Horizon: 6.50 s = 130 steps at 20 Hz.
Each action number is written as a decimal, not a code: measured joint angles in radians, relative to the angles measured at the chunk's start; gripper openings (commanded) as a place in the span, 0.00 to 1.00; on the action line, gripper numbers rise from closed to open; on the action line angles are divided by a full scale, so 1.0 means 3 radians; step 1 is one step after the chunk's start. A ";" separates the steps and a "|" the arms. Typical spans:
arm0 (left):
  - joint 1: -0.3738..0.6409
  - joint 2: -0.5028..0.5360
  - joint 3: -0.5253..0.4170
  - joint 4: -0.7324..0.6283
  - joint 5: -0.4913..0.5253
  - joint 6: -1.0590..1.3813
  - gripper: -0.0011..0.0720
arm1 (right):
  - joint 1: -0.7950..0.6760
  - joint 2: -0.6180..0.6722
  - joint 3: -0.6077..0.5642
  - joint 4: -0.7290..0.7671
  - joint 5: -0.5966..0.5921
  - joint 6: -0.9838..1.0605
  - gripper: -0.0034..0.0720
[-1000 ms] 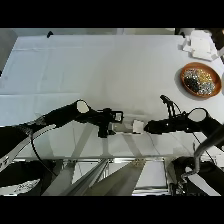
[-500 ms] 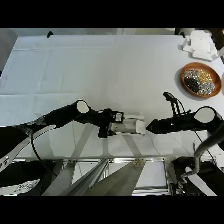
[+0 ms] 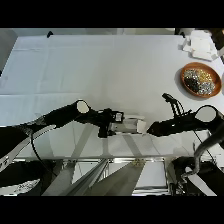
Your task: Fold the box and place the chain.
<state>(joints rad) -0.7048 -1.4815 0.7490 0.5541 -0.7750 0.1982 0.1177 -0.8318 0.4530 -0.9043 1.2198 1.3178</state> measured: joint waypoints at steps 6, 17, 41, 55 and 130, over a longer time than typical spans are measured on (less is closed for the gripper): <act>0.0000 0.0000 0.0000 0.0000 0.0000 -0.0001 0.47 | 0.0014 0.0000 0.0209 0.0033 0.0145 0.0150 0.51; 0.0000 0.0000 0.0000 0.0001 0.0003 -0.0004 0.47 | 0.0565 -0.0216 0.0253 -0.0375 -0.0233 0.0880 0.70; 0.0000 0.0000 0.0001 -0.0013 -0.0010 -0.0005 0.47 | 0.1740 -0.0862 0.0815 -0.1459 -0.0589 0.2656 0.66; 0.0000 0.0000 0.0001 0.0009 0.0000 0.0000 0.47 | 0.2130 -0.1263 0.0900 -0.1747 -0.0497 0.3311 0.58; 0.0000 0.0001 0.0003 0.0001 0.0000 -0.0003 0.47 | -0.1858 -0.2408 0.2341 -0.1397 -0.1666 0.0237 0.58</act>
<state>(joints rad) -0.7048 -1.4811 0.7498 0.5545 -0.7750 0.1974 -0.4397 -1.5543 1.1553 -1.3235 0.7200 1.3888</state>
